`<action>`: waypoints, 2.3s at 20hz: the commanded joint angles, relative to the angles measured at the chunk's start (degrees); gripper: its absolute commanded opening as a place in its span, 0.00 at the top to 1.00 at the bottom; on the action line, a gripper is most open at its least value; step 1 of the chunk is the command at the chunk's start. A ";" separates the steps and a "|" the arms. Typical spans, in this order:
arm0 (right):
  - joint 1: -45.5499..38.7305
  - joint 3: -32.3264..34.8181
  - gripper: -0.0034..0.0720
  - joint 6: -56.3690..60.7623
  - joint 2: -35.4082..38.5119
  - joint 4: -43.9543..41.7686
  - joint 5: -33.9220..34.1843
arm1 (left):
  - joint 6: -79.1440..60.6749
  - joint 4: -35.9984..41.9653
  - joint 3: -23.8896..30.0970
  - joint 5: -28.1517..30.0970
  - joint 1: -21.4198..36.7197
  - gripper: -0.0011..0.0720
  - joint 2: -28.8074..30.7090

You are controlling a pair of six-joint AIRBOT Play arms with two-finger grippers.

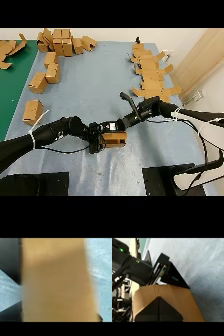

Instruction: Fold the box.

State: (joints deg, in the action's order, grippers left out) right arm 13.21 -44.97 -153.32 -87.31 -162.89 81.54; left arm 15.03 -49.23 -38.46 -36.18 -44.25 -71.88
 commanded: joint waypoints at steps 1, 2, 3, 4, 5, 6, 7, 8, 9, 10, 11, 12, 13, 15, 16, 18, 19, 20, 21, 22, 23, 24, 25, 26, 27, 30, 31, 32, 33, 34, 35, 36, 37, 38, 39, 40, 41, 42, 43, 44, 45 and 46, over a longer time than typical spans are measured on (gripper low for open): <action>4.74 -0.02 0.95 0.24 1.25 6.01 -5.27 | 0.02 0.09 -0.04 0.04 0.00 0.28 -0.02; 6.40 0.55 0.95 0.94 2.86 8.46 -8.31 | 0.02 0.09 -0.04 0.04 -0.02 0.27 -0.02; 7.72 1.57 0.95 0.94 4.94 9.92 -11.19 | 0.02 0.11 -0.04 0.04 -0.02 0.27 -0.02; 8.81 2.86 0.95 1.38 7.48 11.26 -13.99 | 0.02 0.11 -0.04 0.04 0.00 0.27 -0.02; 9.53 4.35 0.95 2.38 10.45 12.92 -17.25 | 0.02 0.11 -0.04 0.09 0.00 0.27 -0.02; 9.97 5.73 0.95 3.41 13.64 14.75 -20.22 | 0.02 0.11 -0.04 0.09 0.00 0.27 -0.02; 10.08 6.82 0.95 4.26 16.48 16.15 -22.77 | 0.02 0.11 -0.04 0.07 0.00 0.27 -0.02; 10.08 7.87 0.95 4.55 19.45 16.65 -24.59 | 0.02 0.11 -0.04 0.04 -0.02 0.27 -0.02; 10.12 8.48 0.95 4.55 22.01 17.00 -25.81 | 0.02 0.11 -0.04 0.07 -0.02 0.27 -0.04; 10.21 8.83 0.95 4.55 24.55 17.14 -26.29 | 0.02 0.11 -0.04 0.07 -0.02 0.27 -0.02; 10.34 8.85 0.95 4.55 26.47 17.44 -26.29 | 0.02 0.11 -0.04 0.07 -0.02 0.27 -0.02; 10.38 8.85 0.95 4.61 28.33 17.84 -26.01 | 0.02 0.11 -0.04 0.07 -0.02 0.27 -0.02; 10.43 8.85 0.95 4.74 29.77 18.40 -25.86 | 0.02 0.11 -0.04 0.07 -0.02 0.27 -0.02; 10.88 8.87 0.95 4.85 31.67 20.02 -24.90 | 0.02 0.11 -0.04 0.07 -0.02 0.27 -0.02; 11.85 8.87 0.95 5.31 32.17 22.08 -24.65 | 0.02 0.11 -0.04 0.07 -0.02 0.27 -0.02; 14.64 9.01 0.95 7.39 33.07 28.50 -24.57 | 0.02 0.11 -0.04 0.07 -0.02 0.28 -0.02; 16.44 9.64 0.95 7.50 34.21 31.32 -25.24 | 0.02 0.11 -0.04 0.07 -0.02 0.27 -0.04; 18.32 10.99 0.95 7.65 36.20 34.05 -27.58 | 0.04 0.11 -0.04 0.07 -0.02 0.27 -0.02; 20.06 12.79 0.95 7.63 38.71 36.50 -30.38 | 0.02 0.11 -0.04 0.04 -0.02 0.27 -0.02; 21.79 15.02 0.95 7.56 41.72 38.84 -33.92 | 0.02 0.11 -0.04 0.07 -0.02 0.27 -0.02; 23.34 17.18 0.93 6.32 44.41 39.95 -37.46 | 0.02 0.11 -0.04 0.07 -0.02 0.27 -0.02; 24.87 19.34 0.72 4.26 46.86 40.15 -41.53 | 0.02 0.11 -0.04 0.07 -0.02 0.27 -0.02; 26.16 20.96 0.47 1.53 48.61 40.09 -44.92 | 0.02 0.11 -0.04 0.07 -0.02 0.27 -0.02; 27.19 21.99 0.39 -1.53 49.55 40.15 -47.71 | 0.02 0.11 -0.04 0.04 -0.02 0.27 -0.02; 27.67 22.49 0.39 -4.28 49.86 40.15 -50.10 | 0.02 0.11 -0.04 0.07 -0.02 0.27 -0.02; 27.91 22.56 0.39 -6.34 48.65 40.13 -53.40 | 0.02 0.11 -0.04 0.07 -0.02 0.27 -0.02; 27.91 22.56 0.39 -6.34 48.17 40.13 -53.92 | 0.02 0.11 -0.04 0.07 0.00 0.27 -0.04; 27.91 22.56 0.39 -6.34 47.91 40.13 -54.05 | 0.02 0.11 -0.04 0.07 0.00 0.27 -0.02; 27.93 22.56 0.39 -6.34 47.82 40.11 -54.03 | 0.02 0.11 -0.04 0.04 -0.04 0.27 -0.02; 27.96 22.56 0.39 -6.34 47.82 40.09 -53.86 | 0.04 0.11 -0.04 0.07 -0.04 0.27 -0.02; 28.00 22.56 0.39 -6.36 47.82 39.91 -53.42 | 0.02 0.11 -0.04 0.07 -0.04 0.27 -0.02; 28.41 22.56 0.39 -6.36 47.84 39.65 -52.85 | 0.02 0.11 -0.04 0.07 -0.04 0.27 -0.02; 29.07 22.56 0.39 -6.36 47.87 39.47 -52.28 | 0.02 0.11 -0.04 0.07 -0.04 0.27 -0.02; 29.97 22.56 0.38 -6.36 47.84 39.54 -51.71 | 0.02 0.11 -0.04 0.07 -0.04 0.27 -0.02; 30.56 22.56 0.39 -6.38 47.74 39.74 -51.28 | 0.02 0.11 -0.04 0.07 -0.04 0.27 -0.02; 30.75 22.58 0.39 -6.38 47.47 39.78 -51.08 | 0.02 0.11 -0.04 0.07 -0.04 0.27 -0.02; 30.73 22.62 0.39 -6.40 47.12 40.26 -51.10 | 0.02 0.11 -0.04 0.07 -0.04 0.28 -0.04; 30.73 22.73 0.39 -6.40 46.75 41.07 -51.21 | 0.02 0.11 -0.04 0.07 -0.04 0.27 -0.02; 30.75 22.77 0.39 -6.40 46.29 41.79 -51.34 | 0.04 0.11 -0.04 0.07 -0.04 0.27 -0.02; 30.75 22.80 0.39 -6.91 45.72 41.94 -51.54 | 0.02 0.11 -0.04 0.07 -0.04 0.27 -0.04; 30.75 22.80 0.39 -7.72 45.35 41.92 -51.54 | 0.02 0.11 -0.04 0.07 -0.04 0.27 -0.02; 30.73 22.77 0.39 -8.46 45.09 41.92 -51.56 | 0.02 0.11 -0.04 0.04 -0.04 0.27 -0.02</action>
State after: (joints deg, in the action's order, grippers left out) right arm 43.83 -22.22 -160.29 -41.32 -121.64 30.06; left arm 15.05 -49.15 -38.46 -36.14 -44.25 -71.88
